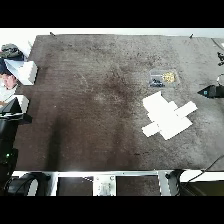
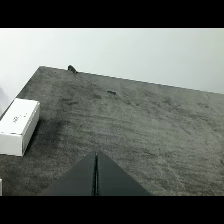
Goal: Fold the box and place the chain.
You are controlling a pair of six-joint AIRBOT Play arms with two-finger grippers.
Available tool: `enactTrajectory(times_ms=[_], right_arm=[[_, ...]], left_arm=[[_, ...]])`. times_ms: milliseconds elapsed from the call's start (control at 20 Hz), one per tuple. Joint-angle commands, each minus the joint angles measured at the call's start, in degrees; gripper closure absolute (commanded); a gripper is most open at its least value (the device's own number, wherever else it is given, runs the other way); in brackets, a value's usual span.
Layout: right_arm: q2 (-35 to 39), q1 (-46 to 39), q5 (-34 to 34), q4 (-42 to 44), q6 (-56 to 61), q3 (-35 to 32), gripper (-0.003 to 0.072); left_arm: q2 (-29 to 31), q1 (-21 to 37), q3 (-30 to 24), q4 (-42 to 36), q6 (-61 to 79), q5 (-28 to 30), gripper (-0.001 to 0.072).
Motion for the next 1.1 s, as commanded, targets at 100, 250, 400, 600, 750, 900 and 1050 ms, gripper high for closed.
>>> enactTrajectory(times_ms=[100, 250, 400, 600, 750, 900, 1050], right_arm=[[-10.69, 0.79, 9.88, -12.92, -2.01, 10.36, 0.0217], [-13.64, 0.83, 10.58, -9.51, -4.92, 10.32, 0.0217], [-16.57, 1.64, 12.37, -8.04, -5.42, 9.94, 0.0217], [-18.78, 2.75, 14.73, -7.80, -5.46, 9.94, 0.0218], [-19.82, 2.86, 16.92, -7.02, -5.42, 9.92, 0.0218], [-20.76, 3.10, 18.21, -4.39, -5.42, 9.88, 0.0302], [-21.86, 4.66, 19.61, -5.70, -5.44, 9.86, 0.0372]], left_arm=[[0.02, -0.02, 0.07, 0.00, 0.00, 0.00, 0.0697], [0.02, -0.02, 0.07, -0.02, 0.00, 0.00, 0.0696], [0.02, -0.02, 0.07, -0.02, 0.00, 0.00, 0.0697], [0.02, -0.02, 0.07, -0.02, 0.00, 0.00, 0.0697], [0.02, -0.02, 0.07, -0.02, 0.00, 0.02, 0.0696], [0.02, -0.02, 0.07, 0.00, 0.00, 0.02, 0.0697], [0.02, -0.02, 0.07, -0.02, 0.00, 0.00, 0.0697]])
